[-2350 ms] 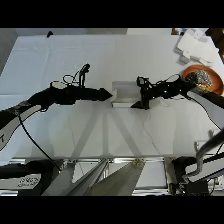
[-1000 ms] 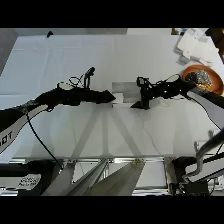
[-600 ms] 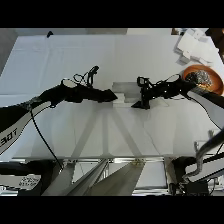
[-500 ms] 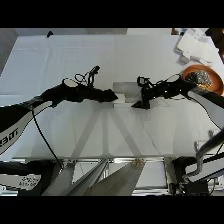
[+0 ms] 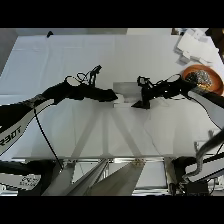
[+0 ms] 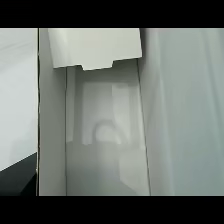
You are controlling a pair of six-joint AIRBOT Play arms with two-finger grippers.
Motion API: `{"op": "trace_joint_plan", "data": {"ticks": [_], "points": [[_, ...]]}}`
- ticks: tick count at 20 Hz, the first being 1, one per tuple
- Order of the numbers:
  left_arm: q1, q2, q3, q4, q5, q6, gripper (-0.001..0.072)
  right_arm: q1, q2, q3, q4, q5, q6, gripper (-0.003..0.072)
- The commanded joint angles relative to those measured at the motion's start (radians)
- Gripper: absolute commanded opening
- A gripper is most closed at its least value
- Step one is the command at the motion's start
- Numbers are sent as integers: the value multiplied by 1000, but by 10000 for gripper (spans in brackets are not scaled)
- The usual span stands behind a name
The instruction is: Fold the box and place the chain.
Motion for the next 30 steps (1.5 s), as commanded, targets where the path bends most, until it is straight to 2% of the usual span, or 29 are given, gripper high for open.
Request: {"op": "trace_joint_plan", "data": {"ticks": [1,2,8,13,15,20,26,30], "points": [[1,1,65,128,-32,-86,305,0,0,0,-3,0,0,591],[1,-1,90,160,-45,-109,268,0,0,0,-2,0,0,591],[-6,-23,164,191,-82,-186,274,0,0,0,-3,0,0,591],[-24,-37,207,433,-163,-345,274,0,0,0,-2,0,0,591],[-32,-54,238,487,-190,-396,274,0,0,0,-2,0,0,591],[-56,-76,302,504,-200,-436,252,0,0,0,-2,0,0,591],[-93,-152,437,654,-360,-608,224,0,0,0,-3,0,0,591],[-122,-162,449,721,-383,-747,207,0,0,0,-2,0,0,591]]}}
